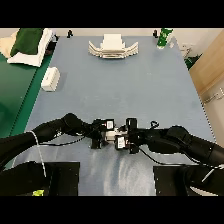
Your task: Fold the box.
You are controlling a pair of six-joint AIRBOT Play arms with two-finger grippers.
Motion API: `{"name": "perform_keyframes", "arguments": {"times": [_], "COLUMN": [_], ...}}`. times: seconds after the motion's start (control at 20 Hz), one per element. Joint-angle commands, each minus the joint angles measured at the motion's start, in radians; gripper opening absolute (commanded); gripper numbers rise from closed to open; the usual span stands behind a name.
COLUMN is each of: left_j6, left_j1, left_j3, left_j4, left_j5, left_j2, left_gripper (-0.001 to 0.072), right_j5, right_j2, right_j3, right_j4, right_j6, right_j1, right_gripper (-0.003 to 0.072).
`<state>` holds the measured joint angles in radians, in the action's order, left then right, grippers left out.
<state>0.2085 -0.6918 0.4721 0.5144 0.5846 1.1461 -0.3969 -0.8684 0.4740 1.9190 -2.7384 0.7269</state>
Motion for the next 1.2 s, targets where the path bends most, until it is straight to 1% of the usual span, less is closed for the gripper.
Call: {"name": "perform_keyframes", "arguments": {"times": [0.0, 0.3, 0.35, 0.4, 0.45, 0.55, 0.6, 0.65, 0.7, 0.95, 1.15], "left_j6": [0.001, 0.001, 0.001, 0.001, 0.001, 0.001, 0.001, 0.001, 0.001, 0.001, 0.001], "left_j1": [0.000, 0.000, 0.000, 0.000, 0.000, 0.000, 0.000, 0.000, 0.000, 0.000, 0.000], "left_j3": [0.000, 0.000, 0.000, 0.000, 0.000, 0.000, 0.000, 0.000, 0.000, 0.000, 0.000], "left_j4": [0.001, 0.001, 0.001, 0.001, 0.001, 0.001, 0.001, 0.001, 0.001, 0.001, 0.001], "left_j5": [-0.001, -0.001, -0.001, -0.001, -0.001, -0.001, -0.001, -0.001, -0.001, -0.001, -0.001], "left_j2": [0.000, 0.000, 0.000, 0.000, 0.000, 0.000, 0.000, 0.000, 0.000, 0.000, 0.000], "left_gripper": [0.0469, 0.0469, 0.0469, 0.0470, 0.0469, 0.0469, 0.0470, 0.0469, 0.0469, 0.0469, 0.0469], "right_j5": [-0.018, -0.035, -0.036, -0.041, -0.043, -0.043, -0.043, -0.042, -0.042, -0.041, -0.041], "right_j2": [-0.021, -0.026, -0.025, -0.024, -0.023, -0.023, -0.022, -0.022, -0.022, -0.013, 0.059], "right_j3": [0.000, 0.000, 0.000, 0.000, 0.000, 0.000, 0.000, 0.000, 0.000, 0.001, 0.003], "right_j4": [0.024, 0.027, 0.032, 0.038, 0.041, 0.041, 0.042, 0.042, 0.043, 0.067, 0.077], "right_j6": [0.000, 0.000, 0.000, 0.000, 0.000, 0.000, 0.000, 0.000, 0.000, 0.000, 0.001], "right_j1": [0.002, 0.003, 0.003, 0.003, 0.003, 0.003, 0.003, 0.003, 0.003, 0.003, 0.002], "right_gripper": [0.0344, 0.0343, 0.0300, 0.0186, 0.0166, 0.0168, 0.0254, 0.0424, 0.0469, 0.0469, 0.0469]}}
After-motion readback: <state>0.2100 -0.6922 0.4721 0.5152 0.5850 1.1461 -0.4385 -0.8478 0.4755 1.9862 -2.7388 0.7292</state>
